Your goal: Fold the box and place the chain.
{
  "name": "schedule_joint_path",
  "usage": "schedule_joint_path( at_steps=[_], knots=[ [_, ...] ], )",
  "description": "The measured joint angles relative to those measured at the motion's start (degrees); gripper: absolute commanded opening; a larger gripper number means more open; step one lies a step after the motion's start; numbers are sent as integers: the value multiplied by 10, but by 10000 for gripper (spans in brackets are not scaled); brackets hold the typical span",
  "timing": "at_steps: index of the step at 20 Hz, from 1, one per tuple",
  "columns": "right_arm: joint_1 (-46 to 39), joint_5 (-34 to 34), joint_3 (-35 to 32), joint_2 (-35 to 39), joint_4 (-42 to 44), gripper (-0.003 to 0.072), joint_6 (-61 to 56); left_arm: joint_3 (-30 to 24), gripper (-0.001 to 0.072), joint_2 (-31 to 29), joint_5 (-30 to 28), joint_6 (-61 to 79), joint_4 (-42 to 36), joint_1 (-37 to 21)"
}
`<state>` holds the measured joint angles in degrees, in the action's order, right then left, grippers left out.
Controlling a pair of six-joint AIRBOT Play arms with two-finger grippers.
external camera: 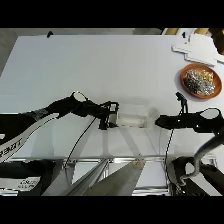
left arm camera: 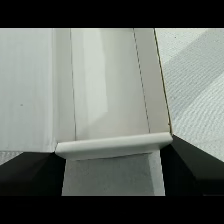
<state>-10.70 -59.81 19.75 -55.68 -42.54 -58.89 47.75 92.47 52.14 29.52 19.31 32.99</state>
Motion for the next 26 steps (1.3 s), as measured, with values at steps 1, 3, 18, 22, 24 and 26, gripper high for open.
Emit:
schedule_joint_path(
  at_steps=[1, 3, 18, 22, 24, 26],
  knots=[
    [0, -8, 0, 7, 9, 261, 5, 0, 207, 0, 0, 0, 0, 0],
    [0, -21, 0, 23, 24, 304, 14, 0, 207, 0, 0, 0, 0, 0],
    [106, 46, 1, 56, 21, 450, -47, 0, 207, 0, 0, 0, 0, 0],
    [153, 59, 30, 45, -22, 441, -122, 0, 207, 0, 0, 0, 0, 0],
    [191, 62, 51, 31, -69, 439, -185, 0, 207, 0, 0, 0, 0, 0],
    [236, 62, 77, 12, -131, 419, -267, 0, 207, 0, 0, 0, 0, 0]
  ],
)
